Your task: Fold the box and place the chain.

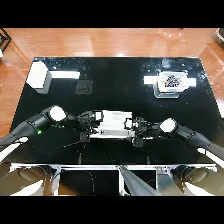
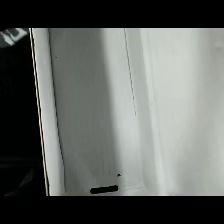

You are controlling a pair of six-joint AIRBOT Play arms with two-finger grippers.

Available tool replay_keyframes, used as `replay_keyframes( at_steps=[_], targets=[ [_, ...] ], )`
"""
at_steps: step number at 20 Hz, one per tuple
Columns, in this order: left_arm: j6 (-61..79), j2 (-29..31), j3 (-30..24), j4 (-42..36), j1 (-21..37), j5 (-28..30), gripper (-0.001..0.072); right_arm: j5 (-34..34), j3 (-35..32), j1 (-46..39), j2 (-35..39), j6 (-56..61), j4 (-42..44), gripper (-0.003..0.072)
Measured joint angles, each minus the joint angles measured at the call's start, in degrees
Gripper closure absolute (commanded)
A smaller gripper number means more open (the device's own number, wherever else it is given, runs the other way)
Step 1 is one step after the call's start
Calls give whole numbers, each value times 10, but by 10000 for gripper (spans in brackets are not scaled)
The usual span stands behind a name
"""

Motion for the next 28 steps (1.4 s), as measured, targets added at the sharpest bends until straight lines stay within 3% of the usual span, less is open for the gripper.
replay_keyframes(
  at_steps=[12,22,23,26,27,28],
  targets=[
    [2,-22,0,-23,-47,56,413,0,0,0,0,0,0,389],
    [0,-28,0,-45,-52,60,414,0,0,0,0,0,0,389],
    [0,-28,0,-46,-52,60,403,0,0,0,0,0,0,388],
    [0,-29,0,-47,-52,56,190,0,0,0,0,0,0,388],
    [0,-29,0,-46,-52,56,227,0,0,0,0,0,0,388],
    [0,-29,0,-46,-52,56,352,0,0,0,0,0,0,388]
  ],
)
